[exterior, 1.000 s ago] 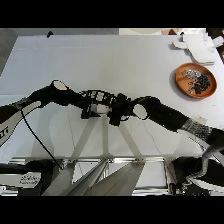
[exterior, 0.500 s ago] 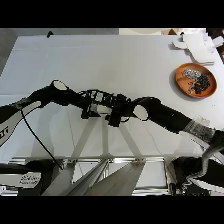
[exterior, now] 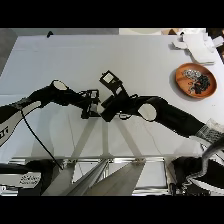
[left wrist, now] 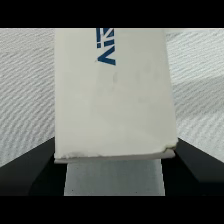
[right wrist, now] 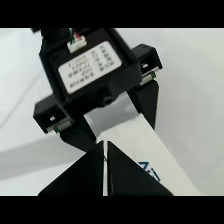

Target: Fold the box and place the chain.

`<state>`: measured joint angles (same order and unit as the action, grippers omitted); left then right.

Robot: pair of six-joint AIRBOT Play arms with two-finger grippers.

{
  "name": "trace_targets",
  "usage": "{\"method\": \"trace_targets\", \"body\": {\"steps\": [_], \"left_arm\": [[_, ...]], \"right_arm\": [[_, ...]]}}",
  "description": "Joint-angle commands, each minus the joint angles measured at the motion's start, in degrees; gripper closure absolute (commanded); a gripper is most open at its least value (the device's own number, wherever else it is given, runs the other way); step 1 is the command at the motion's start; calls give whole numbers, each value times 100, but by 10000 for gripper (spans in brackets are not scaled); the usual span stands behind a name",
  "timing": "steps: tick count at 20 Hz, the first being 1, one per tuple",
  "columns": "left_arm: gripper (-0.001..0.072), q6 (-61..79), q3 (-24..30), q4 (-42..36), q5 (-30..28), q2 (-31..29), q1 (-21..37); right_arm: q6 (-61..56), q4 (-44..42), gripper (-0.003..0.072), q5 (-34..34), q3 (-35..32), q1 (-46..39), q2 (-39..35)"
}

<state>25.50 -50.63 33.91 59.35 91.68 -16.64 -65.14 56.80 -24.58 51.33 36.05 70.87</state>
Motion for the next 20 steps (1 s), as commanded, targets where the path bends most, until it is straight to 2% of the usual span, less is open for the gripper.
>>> {"method": "trace_targets", "body": {"steps": [1,5,9,16,20], "left_arm": [[369,2,-4,2,2,-2,0],[369,2,-4,0,2,-2,0],[369,2,-4,2,0,-2,0],[369,2,-4,2,2,-2,0],[369,2,-4,2,0,-2,0]], "right_arm": [[-334,-730,679,166,-2,0,234],[-407,-1530,679,162,-2,-122,831],[-407,-1537,679,-74,-4,-118,1185],[-400,-1519,679,-59,-184,-76,1220],[-400,-1523,677,444,-184,-79,944]]}}
